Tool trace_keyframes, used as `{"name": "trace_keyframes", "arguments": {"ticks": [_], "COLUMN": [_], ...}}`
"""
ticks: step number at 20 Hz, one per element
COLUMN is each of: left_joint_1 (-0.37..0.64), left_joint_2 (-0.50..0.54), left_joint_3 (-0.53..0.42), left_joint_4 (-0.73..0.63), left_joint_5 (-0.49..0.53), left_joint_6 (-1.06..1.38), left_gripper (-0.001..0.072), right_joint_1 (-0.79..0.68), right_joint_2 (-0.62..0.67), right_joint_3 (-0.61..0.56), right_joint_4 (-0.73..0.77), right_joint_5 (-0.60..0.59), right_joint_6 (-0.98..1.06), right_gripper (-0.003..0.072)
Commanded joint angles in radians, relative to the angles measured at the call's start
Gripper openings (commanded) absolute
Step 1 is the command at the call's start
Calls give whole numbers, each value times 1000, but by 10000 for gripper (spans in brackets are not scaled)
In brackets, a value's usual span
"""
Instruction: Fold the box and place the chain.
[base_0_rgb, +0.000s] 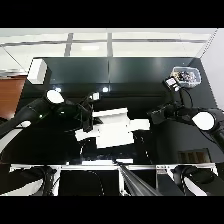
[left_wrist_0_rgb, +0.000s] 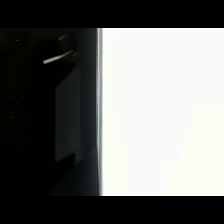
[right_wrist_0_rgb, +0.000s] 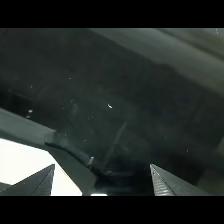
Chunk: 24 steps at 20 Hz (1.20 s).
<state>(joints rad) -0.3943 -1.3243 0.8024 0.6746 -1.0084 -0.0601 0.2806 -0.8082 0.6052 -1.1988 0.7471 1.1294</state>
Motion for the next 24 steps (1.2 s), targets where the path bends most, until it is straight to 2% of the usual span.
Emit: {"name": "trace_keyframes", "arguments": {"ticks": [1,4,6,10,12,16,21,24], "left_joint_1": [-28,-28,-29,-29,-29,-29,-29,-35], "left_joint_2": [-60,-144,-169,-171,-171,-171,-171,-171], "left_joint_3": [3,55,75,77,77,77,77,77], "left_joint_4": [2,2,2,2,2,2,2,2], "left_joint_5": [90,82,80,80,80,80,80,81], "left_joint_6": [110,109,109,109,109,109,109,109], "left_gripper": [24,25,24,25,24,25,24,24], "right_joint_1": [-4,-4,-4,16,74,191,225,279], "right_joint_2": [0,0,-1,-1,-2,-43,-186,-195], "right_joint_3": [-29,-76,-116,-179,-186,-186,-182,-183], "right_joint_4": [96,153,156,211,264,257,336,355], "right_joint_5": [26,62,65,81,78,72,48,-69], "right_joint_6": [-346,-499,-524,-549,-648,-915,-1061,-1062], "right_gripper": [677,677,677,679,679,678,678,678]}}
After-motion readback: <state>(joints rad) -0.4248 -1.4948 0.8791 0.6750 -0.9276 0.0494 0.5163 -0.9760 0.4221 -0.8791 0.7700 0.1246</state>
